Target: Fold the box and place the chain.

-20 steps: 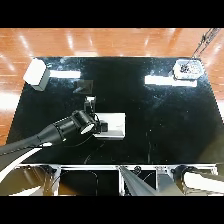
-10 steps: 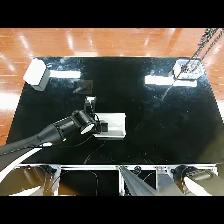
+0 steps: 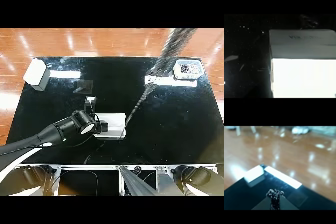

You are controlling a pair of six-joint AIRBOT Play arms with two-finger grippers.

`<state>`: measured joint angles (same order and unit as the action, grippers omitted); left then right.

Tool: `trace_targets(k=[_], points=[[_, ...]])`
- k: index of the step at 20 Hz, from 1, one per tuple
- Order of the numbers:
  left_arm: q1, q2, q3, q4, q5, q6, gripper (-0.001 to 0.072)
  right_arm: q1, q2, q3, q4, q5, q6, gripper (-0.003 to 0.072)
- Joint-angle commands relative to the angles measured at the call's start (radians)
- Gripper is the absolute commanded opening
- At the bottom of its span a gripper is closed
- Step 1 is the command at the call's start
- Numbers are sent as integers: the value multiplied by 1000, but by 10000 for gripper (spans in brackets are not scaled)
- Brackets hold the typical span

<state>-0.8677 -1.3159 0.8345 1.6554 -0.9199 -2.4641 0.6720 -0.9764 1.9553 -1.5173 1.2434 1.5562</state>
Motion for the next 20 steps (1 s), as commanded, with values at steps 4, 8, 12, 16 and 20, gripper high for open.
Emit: trace_targets(k=[4,8,12,16,20], points=[[0,0,0,1,0,0,23,70,-29,-169,2,-92,38,43],[0,0,0,4,0,0,23,70,-40,-198,2,-126,41,43],[0,0,0,5,3,0,22,70,-40,-198,13,-132,41,43],[0,0,0,5,3,0,22,89,-40,-198,11,-153,29,42],[0,0,0,5,2,0,22,158,-34,-197,-59,-179,29,42]])
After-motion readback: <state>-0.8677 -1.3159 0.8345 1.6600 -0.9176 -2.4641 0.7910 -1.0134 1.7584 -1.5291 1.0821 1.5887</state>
